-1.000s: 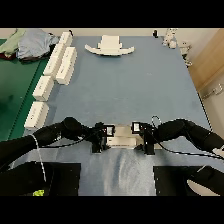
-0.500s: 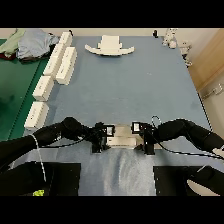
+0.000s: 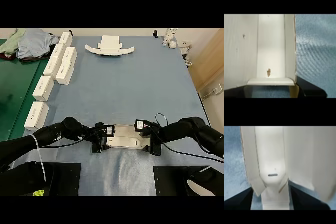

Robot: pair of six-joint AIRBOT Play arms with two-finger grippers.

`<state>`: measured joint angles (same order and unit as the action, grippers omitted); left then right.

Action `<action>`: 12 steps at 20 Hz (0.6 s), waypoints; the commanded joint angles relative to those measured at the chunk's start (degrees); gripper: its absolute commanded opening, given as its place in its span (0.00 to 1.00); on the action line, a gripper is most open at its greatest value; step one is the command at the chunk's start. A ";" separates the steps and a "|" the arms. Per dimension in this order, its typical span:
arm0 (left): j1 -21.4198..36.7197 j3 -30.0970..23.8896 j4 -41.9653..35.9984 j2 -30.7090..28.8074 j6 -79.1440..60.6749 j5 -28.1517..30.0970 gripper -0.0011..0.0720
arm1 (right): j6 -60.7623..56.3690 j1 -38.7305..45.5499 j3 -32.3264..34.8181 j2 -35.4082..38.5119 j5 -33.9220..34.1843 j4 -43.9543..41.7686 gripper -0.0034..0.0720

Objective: Fold the box.

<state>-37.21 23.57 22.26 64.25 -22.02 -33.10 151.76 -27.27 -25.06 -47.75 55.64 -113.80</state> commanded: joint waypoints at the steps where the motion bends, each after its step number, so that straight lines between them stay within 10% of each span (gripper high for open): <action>1: 0.04 0.04 0.02 -0.02 0.00 -0.02 0.83 | -26.38 0.00 -4.24 5.53 14.23 13.94 0.98; 3: 0.04 0.04 0.02 -0.02 0.00 -0.02 0.83 | -48.94 0.00 -7.30 8.15 21.99 14.23 0.84; 5: 0.04 0.04 0.02 -0.02 0.00 -0.02 0.83 | -60.76 0.00 -7.17 8.87 23.17 1.62 0.38; 8: 0.04 0.04 0.02 -0.02 -0.02 -0.02 0.83 | -60.78 -1.20 -3.65 7.10 7.93 -24.79 0.36; 12: 0.04 0.04 0.02 -0.02 0.00 0.00 0.83 | -60.92 -5.11 -5.14 0.68 -11.02 -28.70 0.35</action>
<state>-37.21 23.59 22.28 64.25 -22.02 -33.12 94.50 -30.50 -29.50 -43.59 57.47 -134.26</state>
